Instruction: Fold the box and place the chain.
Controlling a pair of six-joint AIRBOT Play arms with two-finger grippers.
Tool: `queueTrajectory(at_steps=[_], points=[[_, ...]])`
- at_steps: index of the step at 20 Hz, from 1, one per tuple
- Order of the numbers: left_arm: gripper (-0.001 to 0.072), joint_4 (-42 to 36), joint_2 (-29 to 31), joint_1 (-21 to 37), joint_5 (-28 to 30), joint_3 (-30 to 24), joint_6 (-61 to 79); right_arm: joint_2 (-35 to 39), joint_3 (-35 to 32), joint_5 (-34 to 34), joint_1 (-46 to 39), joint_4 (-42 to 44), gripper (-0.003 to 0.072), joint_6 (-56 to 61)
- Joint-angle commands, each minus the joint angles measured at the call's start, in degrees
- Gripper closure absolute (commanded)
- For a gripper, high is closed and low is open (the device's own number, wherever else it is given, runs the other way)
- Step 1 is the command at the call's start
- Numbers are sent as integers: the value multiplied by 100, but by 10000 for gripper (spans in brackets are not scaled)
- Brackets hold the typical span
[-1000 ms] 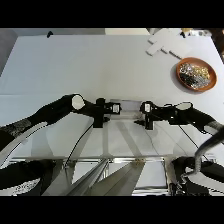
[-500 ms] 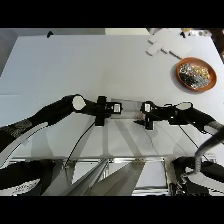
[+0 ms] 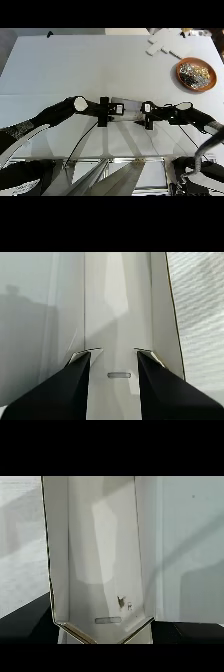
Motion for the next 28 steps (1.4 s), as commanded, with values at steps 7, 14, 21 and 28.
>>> queueTrajectory(at_steps=[7, 14, 21, 28], points=[[370, -411, 0, -168, -529, 2, -546, -4, -4, -7, 4, 4, 204, 4], [457, -37, 592, 144, -573, 2, -960, -4, -4, -4, 4, 4, 204, 4], [706, 870, 2345, 1237, -1541, 0, -4199, -2, -4, -4, 4, 4, 204, 4], [705, 850, 2026, 2179, -1690, -363, -7270, -2, -4, -7, 4, 7, 204, 4]])
